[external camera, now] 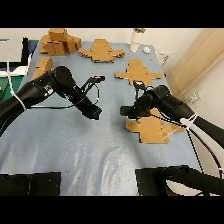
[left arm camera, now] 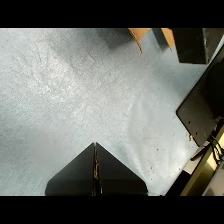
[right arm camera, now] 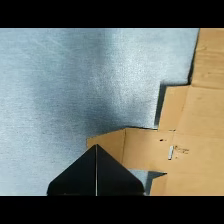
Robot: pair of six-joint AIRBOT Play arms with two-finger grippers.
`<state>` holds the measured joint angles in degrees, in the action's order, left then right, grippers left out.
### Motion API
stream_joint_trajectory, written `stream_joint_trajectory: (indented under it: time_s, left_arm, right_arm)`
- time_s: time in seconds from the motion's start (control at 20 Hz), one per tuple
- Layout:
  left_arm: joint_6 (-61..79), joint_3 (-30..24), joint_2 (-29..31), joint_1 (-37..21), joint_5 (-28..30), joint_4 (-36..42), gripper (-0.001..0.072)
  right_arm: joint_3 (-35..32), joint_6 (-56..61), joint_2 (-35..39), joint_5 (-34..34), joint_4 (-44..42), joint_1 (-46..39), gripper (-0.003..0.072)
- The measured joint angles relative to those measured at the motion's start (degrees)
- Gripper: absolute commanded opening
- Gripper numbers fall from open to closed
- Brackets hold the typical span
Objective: Fold the box.
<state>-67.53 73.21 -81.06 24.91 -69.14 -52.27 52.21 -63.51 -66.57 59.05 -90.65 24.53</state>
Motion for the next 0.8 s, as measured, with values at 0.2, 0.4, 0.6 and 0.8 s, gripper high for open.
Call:
stream_joint_trajectory:
  time_s: [0.2, 0.4, 0.6, 0.8]
  left_arm:
    - [0.0, 0.0, 0.0, 0.0, 0.0, -0.02, 0.0013]
    - [0.0, 0.0, 0.0, 0.0, 0.0, 0.0, 0.0013]
    - [-0.02, 0.0, 0.0, 0.0, 0.0, 0.0, 0.0013]
    - [0.0, 0.0, 0.0, 0.0, 0.07, -0.02, 0.0013]
  right_arm:
    - [0.0, 0.02, 0.0, 0.0, 0.0, 0.0, 0.0004]
    - [0.0, 0.0, 0.0, 0.02, 0.02, 0.0, 0.0004]
    - [0.0, 0.0, 0.0, 0.0, 0.02, 0.0, 0.0004]
    - [0.0, 0.02, -0.33, -3.17, 0.46, -0.02, 0.0004]
